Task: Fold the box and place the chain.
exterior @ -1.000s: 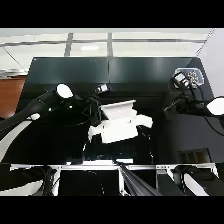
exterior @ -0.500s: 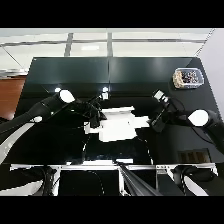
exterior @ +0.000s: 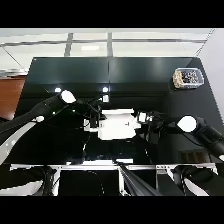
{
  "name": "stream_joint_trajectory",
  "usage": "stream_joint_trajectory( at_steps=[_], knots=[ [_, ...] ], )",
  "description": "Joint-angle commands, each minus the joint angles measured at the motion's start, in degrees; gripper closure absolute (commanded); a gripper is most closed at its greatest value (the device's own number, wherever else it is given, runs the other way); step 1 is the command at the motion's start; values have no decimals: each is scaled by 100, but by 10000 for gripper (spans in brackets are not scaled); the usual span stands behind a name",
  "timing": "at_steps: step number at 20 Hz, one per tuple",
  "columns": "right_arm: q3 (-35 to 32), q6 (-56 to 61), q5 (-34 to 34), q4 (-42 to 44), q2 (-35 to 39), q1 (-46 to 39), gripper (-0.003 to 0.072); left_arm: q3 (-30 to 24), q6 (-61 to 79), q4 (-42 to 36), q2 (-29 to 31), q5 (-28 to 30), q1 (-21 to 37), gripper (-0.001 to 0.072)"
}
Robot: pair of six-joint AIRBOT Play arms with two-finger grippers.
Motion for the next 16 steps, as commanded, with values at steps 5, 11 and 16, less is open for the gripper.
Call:
stream_joint_trajectory(
  at_steps=[5, 11, 16],
  knots=[
    [15, -605, -146, 149, -398, 208, -21, -2, 39, 13, -103, 94, 4, 681],
    [1038, -337, 468, -188, -170, 26, -20, -2, 37, 13, -103, 96, 4, 681],
    [695, -343, 514, 42, -442, 57, -20, -2, -11, 11, -105, 94, 4, 681]
  ],
)
